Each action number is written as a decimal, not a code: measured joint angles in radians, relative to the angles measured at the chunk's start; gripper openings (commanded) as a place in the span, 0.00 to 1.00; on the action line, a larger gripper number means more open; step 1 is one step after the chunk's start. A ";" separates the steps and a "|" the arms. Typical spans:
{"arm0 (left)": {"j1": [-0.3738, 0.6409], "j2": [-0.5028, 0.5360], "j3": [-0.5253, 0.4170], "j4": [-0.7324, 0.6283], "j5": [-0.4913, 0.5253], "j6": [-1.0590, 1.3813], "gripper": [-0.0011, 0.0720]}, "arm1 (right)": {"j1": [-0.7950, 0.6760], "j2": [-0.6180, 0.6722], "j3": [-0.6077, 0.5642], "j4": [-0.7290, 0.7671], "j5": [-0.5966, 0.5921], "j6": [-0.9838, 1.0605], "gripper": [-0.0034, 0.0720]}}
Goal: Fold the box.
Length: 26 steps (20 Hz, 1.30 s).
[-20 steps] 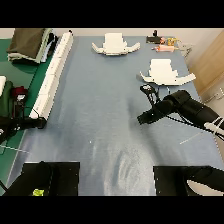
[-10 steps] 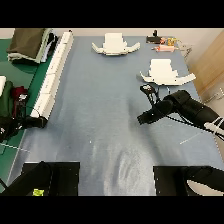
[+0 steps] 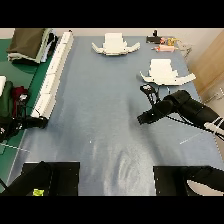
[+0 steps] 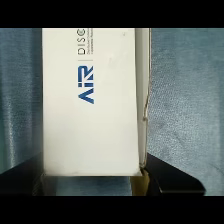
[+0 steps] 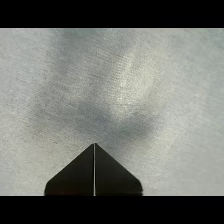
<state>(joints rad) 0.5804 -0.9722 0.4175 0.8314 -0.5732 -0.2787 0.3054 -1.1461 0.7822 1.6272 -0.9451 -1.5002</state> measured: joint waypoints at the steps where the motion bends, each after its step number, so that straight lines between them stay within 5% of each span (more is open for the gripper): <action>1: 0.000 0.000 0.000 -0.002 -0.002 0.000 0.75 | 0.000 0.000 0.000 0.000 0.000 0.000 0.05; 9: -0.002 0.000 0.000 -0.005 0.000 -0.001 0.76 | 0.000 0.000 0.000 0.000 0.000 0.000 0.05; 11: -0.001 0.000 0.000 -0.005 0.006 -0.002 0.97 | 0.000 0.000 0.000 0.000 0.000 0.000 0.05; 20: 0.000 0.005 0.000 0.010 0.038 -0.065 0.97 | 0.000 0.000 0.000 0.000 0.000 0.000 0.05; 26: 0.000 0.132 0.008 0.196 -0.097 -0.259 0.97 | 0.000 0.000 0.000 0.000 0.000 0.000 0.05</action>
<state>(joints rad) 0.5804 -0.8398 0.4259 1.0271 -0.6704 -0.5373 0.3054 -1.1461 0.7822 1.6276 -0.9451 -1.5002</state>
